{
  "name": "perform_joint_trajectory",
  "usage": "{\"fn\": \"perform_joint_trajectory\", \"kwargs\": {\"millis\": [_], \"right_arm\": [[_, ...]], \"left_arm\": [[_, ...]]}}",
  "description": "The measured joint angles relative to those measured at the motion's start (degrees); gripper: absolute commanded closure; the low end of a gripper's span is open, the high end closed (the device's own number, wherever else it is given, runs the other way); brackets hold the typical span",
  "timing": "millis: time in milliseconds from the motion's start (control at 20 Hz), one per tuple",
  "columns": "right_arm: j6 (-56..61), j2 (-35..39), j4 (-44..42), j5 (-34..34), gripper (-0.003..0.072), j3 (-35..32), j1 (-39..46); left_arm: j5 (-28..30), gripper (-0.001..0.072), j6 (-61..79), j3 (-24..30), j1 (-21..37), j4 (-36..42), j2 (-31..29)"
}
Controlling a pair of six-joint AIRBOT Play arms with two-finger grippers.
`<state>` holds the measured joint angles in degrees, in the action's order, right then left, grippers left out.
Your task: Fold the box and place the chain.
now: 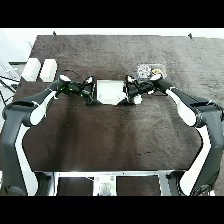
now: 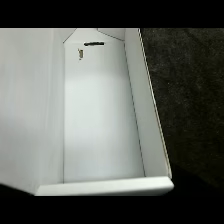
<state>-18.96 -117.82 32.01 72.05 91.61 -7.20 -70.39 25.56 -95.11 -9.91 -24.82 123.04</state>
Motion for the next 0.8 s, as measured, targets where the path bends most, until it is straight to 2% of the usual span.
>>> {"fn": "perform_joint_trajectory", "kwargs": {"millis": [550,600,650,700,800], "right_arm": [[7.54,7.87,8.33,-0.04,-0.0034,0.00,5.27],[8.50,8.70,8.48,0.52,0.0115,0.02,5.92],[9.33,9.25,8.48,1.64,0.0456,0.02,6.21],[9.94,9.66,7.78,3.78,0.0667,0.00,6.29],[10.80,10.27,4.94,8.57,0.0674,-0.02,6.01]], "left_arm": [[-0.02,0.0421,0.00,0.00,-0.02,0.00,0.00],[-0.07,0.0421,0.00,0.00,-0.02,-0.02,0.00],[-0.07,0.0421,0.00,0.00,-0.02,-0.02,0.00],[-0.07,0.0421,-0.02,0.00,-0.02,-0.02,0.00],[-0.09,0.0421,0.00,0.00,-0.02,-0.02,0.00]]}}
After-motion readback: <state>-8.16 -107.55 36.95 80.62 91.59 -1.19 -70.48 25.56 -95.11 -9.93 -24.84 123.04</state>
